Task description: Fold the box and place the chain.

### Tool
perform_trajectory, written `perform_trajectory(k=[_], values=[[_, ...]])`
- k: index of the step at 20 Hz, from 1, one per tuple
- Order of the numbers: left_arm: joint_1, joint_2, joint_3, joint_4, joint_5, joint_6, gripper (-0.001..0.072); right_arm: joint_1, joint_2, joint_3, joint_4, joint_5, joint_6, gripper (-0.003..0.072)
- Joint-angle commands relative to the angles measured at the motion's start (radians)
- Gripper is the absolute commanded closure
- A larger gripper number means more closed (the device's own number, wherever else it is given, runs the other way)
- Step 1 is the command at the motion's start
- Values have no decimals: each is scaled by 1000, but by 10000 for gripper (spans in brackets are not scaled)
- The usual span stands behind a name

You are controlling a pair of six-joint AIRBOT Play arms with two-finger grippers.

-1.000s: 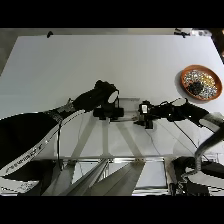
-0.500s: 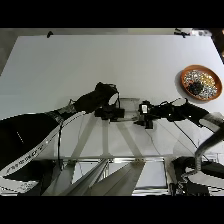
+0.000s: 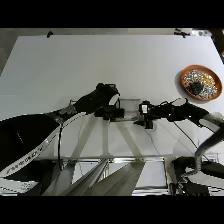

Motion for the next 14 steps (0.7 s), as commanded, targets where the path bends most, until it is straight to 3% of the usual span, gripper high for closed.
perform_trajectory(k=[1, 2, 3, 9, 12, 14], values=[[1, 32, 1, -5, -2, 47, 332, 0, 0, 0, 2, 0, 5, 283], [3, 48, 1, -2, 0, 84, 192, 0, 0, 0, 2, 0, 5, 283], [8, 64, 1, 2, 0, 109, 145, 0, 0, 0, 2, 0, 5, 283], [62, 192, 1, -2, -31, 370, 130, 0, 0, 0, 2, 0, 5, 283], [100, 290, -1, -3, -54, 769, 131, 0, 0, 0, 2, 0, 5, 283], [127, 370, -40, -42, -48, 1169, 130, 0, 0, 0, 2, 0, 5, 283]])
